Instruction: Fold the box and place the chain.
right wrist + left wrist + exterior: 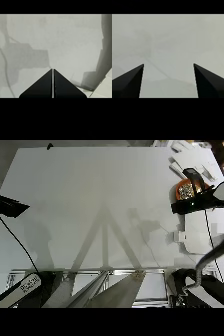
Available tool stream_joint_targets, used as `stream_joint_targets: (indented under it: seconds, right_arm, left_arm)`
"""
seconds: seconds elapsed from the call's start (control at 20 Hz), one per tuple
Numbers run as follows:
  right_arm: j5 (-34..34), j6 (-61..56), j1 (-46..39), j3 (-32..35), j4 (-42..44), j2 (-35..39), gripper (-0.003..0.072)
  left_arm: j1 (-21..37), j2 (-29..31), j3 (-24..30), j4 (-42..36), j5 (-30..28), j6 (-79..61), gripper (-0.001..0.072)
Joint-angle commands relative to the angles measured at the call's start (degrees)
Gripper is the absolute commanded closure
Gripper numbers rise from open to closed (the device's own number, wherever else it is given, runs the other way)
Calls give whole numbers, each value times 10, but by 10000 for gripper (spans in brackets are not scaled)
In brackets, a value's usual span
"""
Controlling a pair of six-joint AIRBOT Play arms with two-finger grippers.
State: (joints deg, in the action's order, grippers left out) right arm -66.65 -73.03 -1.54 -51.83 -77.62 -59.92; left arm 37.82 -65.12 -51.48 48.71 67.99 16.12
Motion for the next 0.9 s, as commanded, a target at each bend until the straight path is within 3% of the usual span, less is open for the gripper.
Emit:
stream_joint_targets:
  seconds: [0.0, 0.6, 0.85]
  right_arm:
    - [0, 0, 0, 0, 0, 0, 668]
    - [0, 0, 0, 0, 0, 0, 668]
    - [74, -4, 0, 0, 10, -1, 668]
  left_arm:
    - [0, 0, 0, 0, 0, 0, 15]
    - [0, 0, 0, 0, 0, 0, 15]
    - [0, 0, 0, 0, 0, 0, 15]
